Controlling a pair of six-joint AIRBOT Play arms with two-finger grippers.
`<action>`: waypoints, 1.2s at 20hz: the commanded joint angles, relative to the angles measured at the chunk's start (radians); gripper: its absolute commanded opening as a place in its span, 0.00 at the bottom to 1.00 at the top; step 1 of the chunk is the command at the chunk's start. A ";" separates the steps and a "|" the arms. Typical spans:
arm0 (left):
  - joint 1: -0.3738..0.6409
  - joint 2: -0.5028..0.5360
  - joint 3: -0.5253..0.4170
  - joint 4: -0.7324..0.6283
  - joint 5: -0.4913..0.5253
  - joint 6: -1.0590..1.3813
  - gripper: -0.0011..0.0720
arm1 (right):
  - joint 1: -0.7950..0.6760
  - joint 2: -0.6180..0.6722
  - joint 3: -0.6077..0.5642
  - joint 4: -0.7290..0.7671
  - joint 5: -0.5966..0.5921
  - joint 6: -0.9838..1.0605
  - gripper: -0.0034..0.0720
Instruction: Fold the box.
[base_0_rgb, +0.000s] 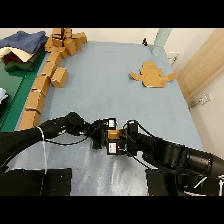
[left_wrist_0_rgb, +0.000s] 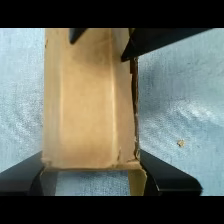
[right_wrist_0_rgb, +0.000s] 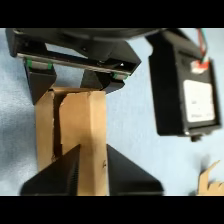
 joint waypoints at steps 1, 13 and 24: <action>-0.001 0.000 0.000 0.000 0.000 0.000 0.73 | 0.000 0.000 0.000 0.027 -0.008 0.000 0.31; -0.001 0.000 0.000 0.000 0.000 0.000 0.73 | 0.001 -0.025 0.000 0.079 -0.008 -0.001 0.24; -0.001 0.000 0.000 0.000 0.000 0.000 0.73 | 0.001 -0.047 0.000 0.143 -0.012 -0.004 0.25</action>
